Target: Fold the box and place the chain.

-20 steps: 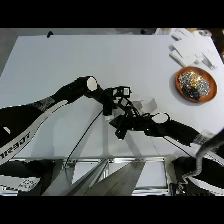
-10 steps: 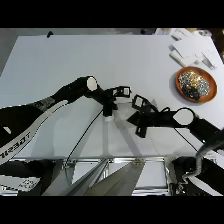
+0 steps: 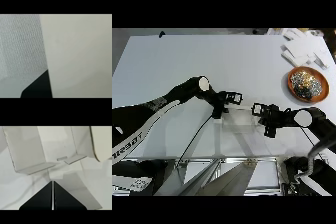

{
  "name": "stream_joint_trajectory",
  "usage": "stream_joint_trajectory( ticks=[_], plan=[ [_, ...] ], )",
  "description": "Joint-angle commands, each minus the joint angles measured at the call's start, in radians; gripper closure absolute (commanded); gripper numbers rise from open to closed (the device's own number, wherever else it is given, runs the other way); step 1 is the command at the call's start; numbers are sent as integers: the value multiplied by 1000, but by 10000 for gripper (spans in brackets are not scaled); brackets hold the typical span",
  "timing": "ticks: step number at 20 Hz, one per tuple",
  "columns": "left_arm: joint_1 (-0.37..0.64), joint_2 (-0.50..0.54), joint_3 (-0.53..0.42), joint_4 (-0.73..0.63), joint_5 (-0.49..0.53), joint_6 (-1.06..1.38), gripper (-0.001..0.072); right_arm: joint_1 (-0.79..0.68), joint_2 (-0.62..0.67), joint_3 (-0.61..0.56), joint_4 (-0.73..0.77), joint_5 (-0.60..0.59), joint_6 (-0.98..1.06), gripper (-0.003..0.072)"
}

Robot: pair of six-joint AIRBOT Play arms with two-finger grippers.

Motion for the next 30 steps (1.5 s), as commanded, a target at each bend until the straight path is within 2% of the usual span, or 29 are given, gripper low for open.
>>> stream_joint_trajectory(
  ticks=[1, 5, 10, 30],
  plan=[
    [0, 0, 1, -2, -5, 29, 701, -5, 2, 0, -31, 14, 5, 666],
    [0, 0, 1, -2, -2, 26, 705, -5, 2, 0, -23, 16, 5, 666],
    [0, 0, 1, -25, 79, -47, 705, -5, 2, 0, -23, 16, 5, 666],
    [0, 3, 1, -17, 93, -66, 705, -5, 2, 0, -23, 20, -21, 666]
  ],
)
